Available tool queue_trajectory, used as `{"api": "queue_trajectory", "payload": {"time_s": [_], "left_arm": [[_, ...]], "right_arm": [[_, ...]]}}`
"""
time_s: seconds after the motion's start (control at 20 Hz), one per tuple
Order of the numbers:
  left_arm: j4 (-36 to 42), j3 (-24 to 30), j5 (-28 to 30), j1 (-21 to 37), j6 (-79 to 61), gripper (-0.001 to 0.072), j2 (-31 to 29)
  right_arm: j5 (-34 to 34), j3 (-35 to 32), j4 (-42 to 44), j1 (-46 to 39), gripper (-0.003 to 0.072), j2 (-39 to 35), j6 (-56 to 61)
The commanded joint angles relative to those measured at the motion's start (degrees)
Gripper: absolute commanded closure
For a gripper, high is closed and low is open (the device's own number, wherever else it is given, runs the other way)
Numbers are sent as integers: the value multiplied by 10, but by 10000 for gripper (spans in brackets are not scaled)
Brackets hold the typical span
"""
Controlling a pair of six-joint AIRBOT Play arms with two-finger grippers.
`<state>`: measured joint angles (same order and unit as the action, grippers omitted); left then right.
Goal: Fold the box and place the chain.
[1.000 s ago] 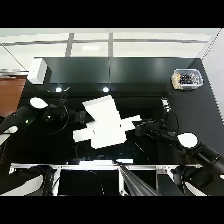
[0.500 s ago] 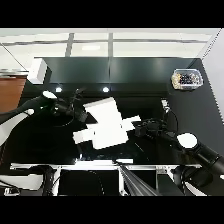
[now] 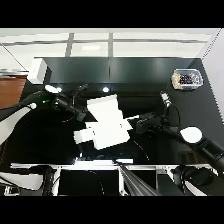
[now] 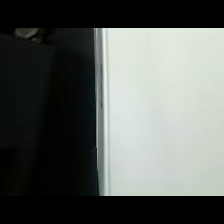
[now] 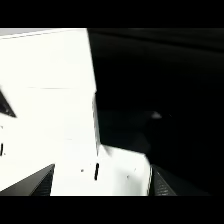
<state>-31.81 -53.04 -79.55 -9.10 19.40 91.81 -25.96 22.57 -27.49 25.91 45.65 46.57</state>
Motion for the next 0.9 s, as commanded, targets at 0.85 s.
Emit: {"api": "queue_trajectory", "payload": {"time_s": [0.85], "left_arm": [[-95, 107, 324, -154, -252, 684, -146]], "right_arm": [[-203, 97, -315, 53, -16, 123, -281]]}}
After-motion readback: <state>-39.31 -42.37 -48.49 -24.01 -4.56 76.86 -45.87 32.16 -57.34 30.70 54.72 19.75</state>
